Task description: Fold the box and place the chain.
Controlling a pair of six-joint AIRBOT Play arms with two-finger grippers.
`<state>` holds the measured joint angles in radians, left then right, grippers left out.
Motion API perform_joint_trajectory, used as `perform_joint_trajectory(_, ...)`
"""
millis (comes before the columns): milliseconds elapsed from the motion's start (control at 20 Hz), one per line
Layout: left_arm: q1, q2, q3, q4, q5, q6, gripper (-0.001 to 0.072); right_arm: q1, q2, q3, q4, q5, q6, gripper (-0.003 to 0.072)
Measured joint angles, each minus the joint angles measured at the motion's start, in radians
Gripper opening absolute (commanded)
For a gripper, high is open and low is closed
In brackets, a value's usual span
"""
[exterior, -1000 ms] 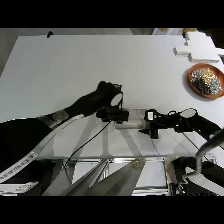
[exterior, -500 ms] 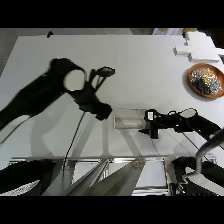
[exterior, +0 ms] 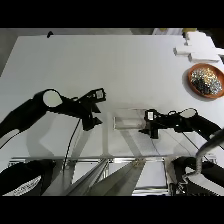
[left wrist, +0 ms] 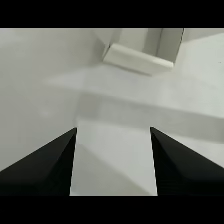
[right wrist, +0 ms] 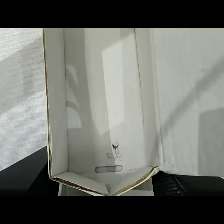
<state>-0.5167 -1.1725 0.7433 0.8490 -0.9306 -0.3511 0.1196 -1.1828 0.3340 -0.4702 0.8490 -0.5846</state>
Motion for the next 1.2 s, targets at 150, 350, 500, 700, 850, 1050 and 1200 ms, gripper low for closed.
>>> perform_joint_trajectory(150, -0.024, -0.097, -0.044, -0.122, 0.1, 0.262, 0.0698, 0.0, 0.0, 0.0, 0.0, 0.0, 0.0, 0.0444)
perform_joint_trajectory(350, -0.064, -0.177, -0.063, -0.228, 0.166, 0.502, 0.0699, 0.0, 0.0, 0.0, 0.0, 0.0, 0.0, 0.0444)
perform_joint_trajectory(500, -0.076, -0.204, -0.068, -0.278, 0.193, 0.595, 0.0699, 0.0, 0.0, 0.0, 0.0, 0.0, 0.0, 0.0444)
perform_joint_trajectory(700, -0.091, -0.219, -0.069, -0.327, 0.221, 0.642, 0.07, 0.0, 0.0, 0.0, 0.0, 0.0, 0.0, 0.0444)
perform_joint_trajectory(850, -0.101, -0.23, -0.069, -0.39, 0.236, 0.656, 0.0702, 0.0, 0.0, 0.0, 0.0, 0.0, 0.0, 0.0444)
perform_joint_trajectory(1050, -0.114, -0.246, -0.069, -0.415, 0.242, 0.666, 0.0702, 0.0, 0.0, 0.0, -0.001, 0.001, 0.0, 0.0444)
perform_joint_trajectory(1200, -0.119, -0.251, -0.069, -0.41, 0.236, 0.667, 0.0702, 0.0, 0.0, 0.0, -0.002, 0.001, -0.002, 0.0444)
